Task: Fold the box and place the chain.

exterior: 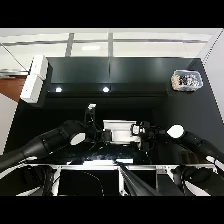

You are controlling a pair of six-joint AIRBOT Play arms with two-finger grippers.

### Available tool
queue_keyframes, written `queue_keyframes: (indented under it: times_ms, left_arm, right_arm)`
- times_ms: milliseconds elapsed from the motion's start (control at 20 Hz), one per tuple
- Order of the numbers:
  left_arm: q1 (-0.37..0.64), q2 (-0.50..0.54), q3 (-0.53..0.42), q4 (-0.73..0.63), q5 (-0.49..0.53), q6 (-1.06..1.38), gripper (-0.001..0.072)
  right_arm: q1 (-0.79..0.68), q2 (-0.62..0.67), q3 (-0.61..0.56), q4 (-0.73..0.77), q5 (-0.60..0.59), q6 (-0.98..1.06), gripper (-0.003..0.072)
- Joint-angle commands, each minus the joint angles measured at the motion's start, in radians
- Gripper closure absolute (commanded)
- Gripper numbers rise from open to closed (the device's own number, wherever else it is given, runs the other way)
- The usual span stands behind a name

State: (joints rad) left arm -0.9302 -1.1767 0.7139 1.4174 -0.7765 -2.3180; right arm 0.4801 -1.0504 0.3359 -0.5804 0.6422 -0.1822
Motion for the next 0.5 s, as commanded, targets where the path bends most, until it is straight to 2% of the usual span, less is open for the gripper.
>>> queue_keyframes:
  times_ms: [0,100,150,200,450]
  left_arm:
    - [-0.029,-0.066,0.061,0.062,-0.055,-0.072,0.0048]
    - [-0.029,-0.083,0.087,0.063,-0.082,-0.072,0.0339]
    - [-0.029,-0.083,0.093,0.063,-0.081,-0.072,0.0427]
    - [-0.029,-0.084,0.099,0.064,-0.082,-0.072,0.0482]
    - [-0.030,-0.135,0.140,0.062,-0.157,-0.073,0.0482]
  right_arm:
    - [0.000,0.000,-0.001,0.000,0.000,0.000,0.0154]
    - [0.000,0.000,0.000,0.000,0.000,0.000,0.0154]
    - [0.000,0.000,-0.001,0.000,0.000,0.000,0.0154]
    - [0.000,0.000,0.000,0.000,0.000,0.000,0.0153]
    - [0.000,0.000,-0.001,0.000,0.000,0.000,0.0154]
